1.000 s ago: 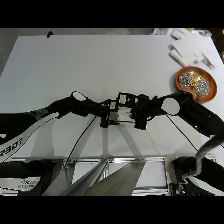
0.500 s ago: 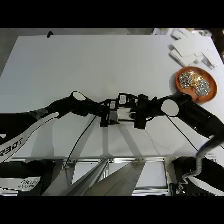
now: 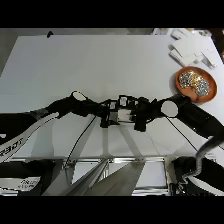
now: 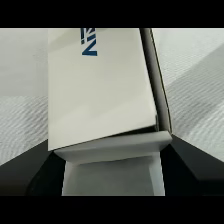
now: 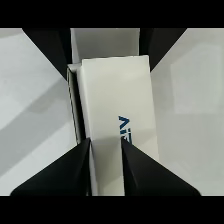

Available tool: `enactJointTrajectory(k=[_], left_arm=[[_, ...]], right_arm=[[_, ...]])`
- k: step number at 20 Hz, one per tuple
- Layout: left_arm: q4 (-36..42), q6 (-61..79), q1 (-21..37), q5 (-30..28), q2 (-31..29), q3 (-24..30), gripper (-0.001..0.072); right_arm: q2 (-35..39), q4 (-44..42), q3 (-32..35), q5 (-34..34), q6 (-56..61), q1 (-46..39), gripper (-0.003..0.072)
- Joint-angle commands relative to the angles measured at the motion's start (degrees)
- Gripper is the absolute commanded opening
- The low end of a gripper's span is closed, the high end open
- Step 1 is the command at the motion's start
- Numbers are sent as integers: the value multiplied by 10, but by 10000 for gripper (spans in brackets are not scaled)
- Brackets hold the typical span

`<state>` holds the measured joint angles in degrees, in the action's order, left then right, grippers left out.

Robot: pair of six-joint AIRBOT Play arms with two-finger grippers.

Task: Fold the box and place the chain.

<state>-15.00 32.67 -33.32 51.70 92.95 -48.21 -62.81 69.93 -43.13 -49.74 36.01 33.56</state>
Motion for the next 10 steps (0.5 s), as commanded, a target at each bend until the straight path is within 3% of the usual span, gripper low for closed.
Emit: enactJointTrajectory(k=[1, 4, 6, 10], left_arm=[[0, -1, 0, -5, 0, 0, 85], [0, -1, 0, -5, 0, 0, 85], [0, -1, 0, -5, 0, 0, 85], [0, -1, 0, -5, 0, 0, 85]], right_arm=[[2, -30, 3, -11, -2, 0, 233], [18, -56, 3, -11, -23, 0, 251], [28, -57, 3, -11, -23, 0, 371], [30, -59, 3, -18, -22, 0, 373]])
